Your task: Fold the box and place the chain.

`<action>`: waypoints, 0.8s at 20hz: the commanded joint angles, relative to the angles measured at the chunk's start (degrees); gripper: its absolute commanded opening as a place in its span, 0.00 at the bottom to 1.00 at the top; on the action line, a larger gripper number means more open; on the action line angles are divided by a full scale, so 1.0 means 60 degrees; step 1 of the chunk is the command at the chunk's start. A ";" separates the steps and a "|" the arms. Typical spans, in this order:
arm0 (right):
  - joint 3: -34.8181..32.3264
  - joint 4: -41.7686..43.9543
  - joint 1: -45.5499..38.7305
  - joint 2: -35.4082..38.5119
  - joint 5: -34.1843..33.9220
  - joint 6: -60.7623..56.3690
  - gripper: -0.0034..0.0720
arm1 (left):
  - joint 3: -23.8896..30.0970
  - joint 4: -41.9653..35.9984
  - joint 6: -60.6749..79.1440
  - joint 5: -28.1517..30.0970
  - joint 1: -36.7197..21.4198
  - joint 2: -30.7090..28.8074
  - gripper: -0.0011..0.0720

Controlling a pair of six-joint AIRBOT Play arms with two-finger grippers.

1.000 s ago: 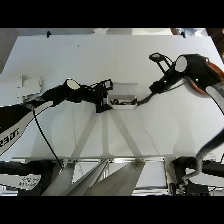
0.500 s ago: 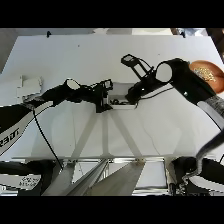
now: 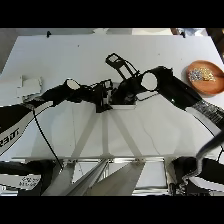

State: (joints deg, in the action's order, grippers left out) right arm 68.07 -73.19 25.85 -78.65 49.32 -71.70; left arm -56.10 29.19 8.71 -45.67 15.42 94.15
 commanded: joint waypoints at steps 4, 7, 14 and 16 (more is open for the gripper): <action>0.0011 -0.1792 -0.1188 0.0721 0.0645 -0.0040 0.50 | -0.0004 0.0004 0.0004 0.0000 0.0004 0.0000 0.34; 0.0004 -0.2565 -0.2670 0.0798 0.1424 -0.0087 0.50 | -0.0004 0.0004 0.0004 0.0000 0.0004 0.0000 0.34; -0.0652 -0.2852 -0.5450 0.0211 0.1195 -0.0543 0.61 | -0.0004 0.0004 0.0004 0.0000 0.0004 0.0000 0.34; -0.0852 -0.3024 -0.5577 -0.0419 0.1027 -0.0543 0.74 | -0.0004 0.0004 0.0004 0.0000 0.0004 0.0000 0.34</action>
